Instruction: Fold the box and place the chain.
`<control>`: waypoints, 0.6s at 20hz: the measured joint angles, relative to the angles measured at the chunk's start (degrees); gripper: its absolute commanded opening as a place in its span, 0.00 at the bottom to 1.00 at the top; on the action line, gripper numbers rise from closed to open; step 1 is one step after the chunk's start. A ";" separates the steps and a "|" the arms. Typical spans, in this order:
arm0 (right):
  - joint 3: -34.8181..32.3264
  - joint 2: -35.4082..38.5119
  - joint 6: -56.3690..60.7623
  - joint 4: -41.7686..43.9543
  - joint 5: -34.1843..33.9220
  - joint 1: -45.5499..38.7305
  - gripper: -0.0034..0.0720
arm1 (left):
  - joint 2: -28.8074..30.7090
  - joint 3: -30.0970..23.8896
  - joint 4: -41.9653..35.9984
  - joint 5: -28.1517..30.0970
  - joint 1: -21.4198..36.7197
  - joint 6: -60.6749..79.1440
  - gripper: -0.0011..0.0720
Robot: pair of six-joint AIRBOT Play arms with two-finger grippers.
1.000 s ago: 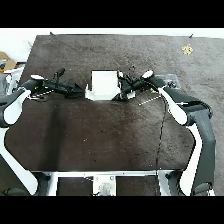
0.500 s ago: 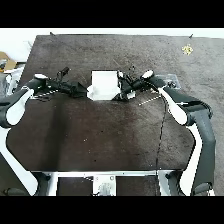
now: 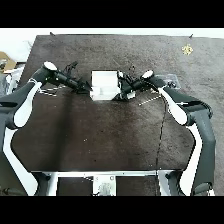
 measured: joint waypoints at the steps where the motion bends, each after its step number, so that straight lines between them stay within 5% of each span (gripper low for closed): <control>1: 0.00 0.00 0.00 0.00 0.00 0.02 0.65 | 0.00 0.96 1.38 0.04 -0.59 -1.09 0.40; 12: 0.00 0.00 -0.02 0.00 0.00 0.00 0.65 | 0.09 6.16 16.31 2.93 -7.17 -12.98 0.40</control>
